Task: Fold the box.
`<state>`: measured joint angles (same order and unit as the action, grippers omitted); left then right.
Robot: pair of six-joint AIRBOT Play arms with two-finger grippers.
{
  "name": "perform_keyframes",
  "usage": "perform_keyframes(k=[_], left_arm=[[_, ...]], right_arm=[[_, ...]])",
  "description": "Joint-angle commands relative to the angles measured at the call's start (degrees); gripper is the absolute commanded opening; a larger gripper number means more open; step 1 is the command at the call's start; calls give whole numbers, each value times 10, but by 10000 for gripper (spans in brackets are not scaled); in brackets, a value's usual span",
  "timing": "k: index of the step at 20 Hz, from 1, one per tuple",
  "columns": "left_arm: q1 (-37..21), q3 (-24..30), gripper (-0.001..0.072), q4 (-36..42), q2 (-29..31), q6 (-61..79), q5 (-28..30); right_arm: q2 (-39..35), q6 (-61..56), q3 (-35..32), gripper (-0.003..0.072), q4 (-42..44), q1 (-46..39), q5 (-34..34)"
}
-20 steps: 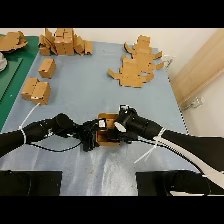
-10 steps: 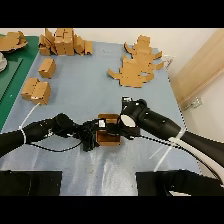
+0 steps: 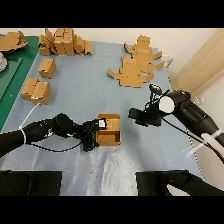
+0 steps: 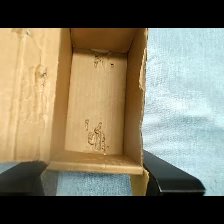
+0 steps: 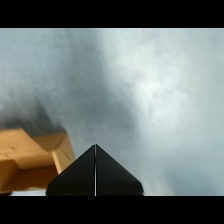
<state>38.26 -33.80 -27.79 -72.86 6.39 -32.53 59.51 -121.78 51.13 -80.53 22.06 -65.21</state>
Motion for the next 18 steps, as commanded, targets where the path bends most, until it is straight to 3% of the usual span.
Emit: perform_keyframes(k=[1,2,4,7,12,15,18], left_arm=[[0,-1,415,0,0,0,0],[0,-1,415,0,0,0,0],[0,-1,415,0,0,0,0],[0,-1,415,0,0,0,0],[0,-1,415,0,0,0,0],[0,-1,415,0,0,0,0],[0,-1,415,0,0,0,0]], right_arm=[[93,312,-18,1,320,-126,172],[138,403,-7,1,411,-139,172],[229,572,30,2,557,-150,79],[303,675,67,1,605,-148,-51],[290,733,52,1,593,-146,-213],[235,755,-30,1,558,-146,-219],[137,791,-144,1,553,-144,-172]])
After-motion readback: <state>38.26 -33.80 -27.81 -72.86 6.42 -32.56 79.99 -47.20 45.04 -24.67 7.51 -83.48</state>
